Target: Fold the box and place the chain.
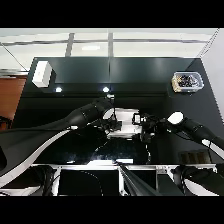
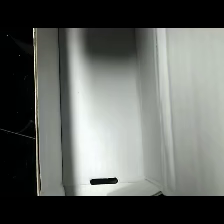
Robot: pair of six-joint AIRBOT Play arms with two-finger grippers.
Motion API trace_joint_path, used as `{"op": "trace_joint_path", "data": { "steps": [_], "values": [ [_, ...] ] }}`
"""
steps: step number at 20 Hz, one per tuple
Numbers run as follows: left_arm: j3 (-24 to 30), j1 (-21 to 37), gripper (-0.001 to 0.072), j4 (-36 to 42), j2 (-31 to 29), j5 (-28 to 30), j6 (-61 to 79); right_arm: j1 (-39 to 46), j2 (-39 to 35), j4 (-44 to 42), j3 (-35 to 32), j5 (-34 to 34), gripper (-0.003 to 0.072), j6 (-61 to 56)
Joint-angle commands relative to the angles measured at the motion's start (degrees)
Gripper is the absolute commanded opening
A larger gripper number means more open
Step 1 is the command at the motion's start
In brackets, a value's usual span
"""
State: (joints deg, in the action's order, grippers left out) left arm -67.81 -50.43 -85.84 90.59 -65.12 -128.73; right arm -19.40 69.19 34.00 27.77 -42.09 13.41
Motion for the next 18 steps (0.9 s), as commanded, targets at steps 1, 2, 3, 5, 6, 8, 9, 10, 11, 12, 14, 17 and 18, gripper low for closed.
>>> {"op": "trace_joint_path", "data": {
  "steps": [1,2,3,5,6,8,9,10,11,12,14,17,18],
  "values": [
    [0.0,0.8,0.0268,-0.7,0.1,0.0,-1.8,0.0,0.0,0.1,0.0,-0.1,0.0488,0.0],
    [0.0,1.0,0.0268,-0.7,0.1,0.0,-1.9,0.0,0.0,0.1,0.0,-0.1,0.0488,0.0],
    [0.0,1.0,0.0267,-0.7,0.1,0.3,-1.9,0.0,0.0,0.1,0.0,-0.1,0.0488,0.0],
    [0.0,1.0,0.0229,-0.5,0.1,0.4,-1.9,0.0,0.0,0.1,0.0,-0.1,0.0488,0.0],
    [0.0,1.0,0.0183,-0.5,0.1,0.4,-1.9,0.0,0.0,0.1,0.0,-0.1,0.0488,0.0],
    [0.0,1.0,0.0174,-0.4,0.1,0.3,-1.9,0.0,0.0,0.1,0.0,-0.1,0.0488,0.0],
    [0.0,1.0,0.0174,-0.4,0.1,0.3,-1.9,0.0,0.0,0.1,0.0,-0.1,0.0488,0.0],
    [-0.1,1.0,0.0174,-0.4,0.1,0.3,-1.9,0.0,0.0,0.1,0.0,-0.1,0.0488,0.0],
    [-0.2,0.9,0.0171,-0.5,0.1,0.3,-1.9,0.0,0.0,0.1,0.0,-0.1,0.0488,0.0],
    [-0.5,0.9,0.0134,-0.5,0.1,0.2,-2.1,0.0,0.0,0.1,0.0,-0.1,0.0488,0.0],
    [-0.8,0.9,0.0044,-0.5,0.2,0.1,-2.3,0.0,0.0,0.1,0.0,-0.1,0.0488,0.0],
    [-0.8,0.9,0.0032,-0.4,0.3,-0.1,-2.3,0.0,0.0,0.1,0.0,-0.1,0.0488,0.0],
    [-0.8,0.9,0.006,-0.2,0.3,-0.1,-2.3,0.0,0.0,0.1,0.0,-0.1,0.0488,0.0]
  ]
}}
